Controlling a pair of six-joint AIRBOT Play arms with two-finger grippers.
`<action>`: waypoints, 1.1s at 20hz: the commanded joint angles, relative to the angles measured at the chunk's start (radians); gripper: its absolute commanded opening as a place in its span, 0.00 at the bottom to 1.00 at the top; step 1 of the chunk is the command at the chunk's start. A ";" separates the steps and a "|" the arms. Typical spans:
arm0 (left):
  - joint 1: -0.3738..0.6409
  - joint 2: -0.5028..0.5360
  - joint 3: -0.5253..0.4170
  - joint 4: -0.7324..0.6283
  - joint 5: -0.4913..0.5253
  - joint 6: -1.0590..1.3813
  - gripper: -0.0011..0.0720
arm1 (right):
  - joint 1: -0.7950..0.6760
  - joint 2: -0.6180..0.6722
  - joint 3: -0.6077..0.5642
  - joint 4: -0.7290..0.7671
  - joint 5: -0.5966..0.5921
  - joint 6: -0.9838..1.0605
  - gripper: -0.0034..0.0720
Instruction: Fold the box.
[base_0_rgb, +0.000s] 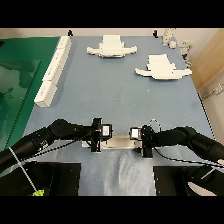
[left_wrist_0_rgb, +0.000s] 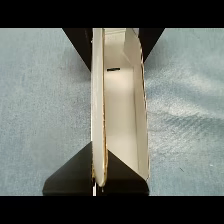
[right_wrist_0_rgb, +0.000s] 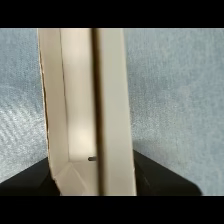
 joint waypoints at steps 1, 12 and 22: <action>0.000 -0.001 0.001 0.000 -0.004 -0.002 0.04 | 0.000 0.000 0.000 0.000 0.000 0.000 0.77; 0.000 -0.001 0.001 0.000 0.016 -0.002 0.43 | 0.000 0.000 0.000 0.000 0.000 0.000 0.77; 0.090 0.137 0.016 0.304 -0.108 -0.563 0.66 | 0.000 0.000 0.000 0.000 0.000 0.000 0.77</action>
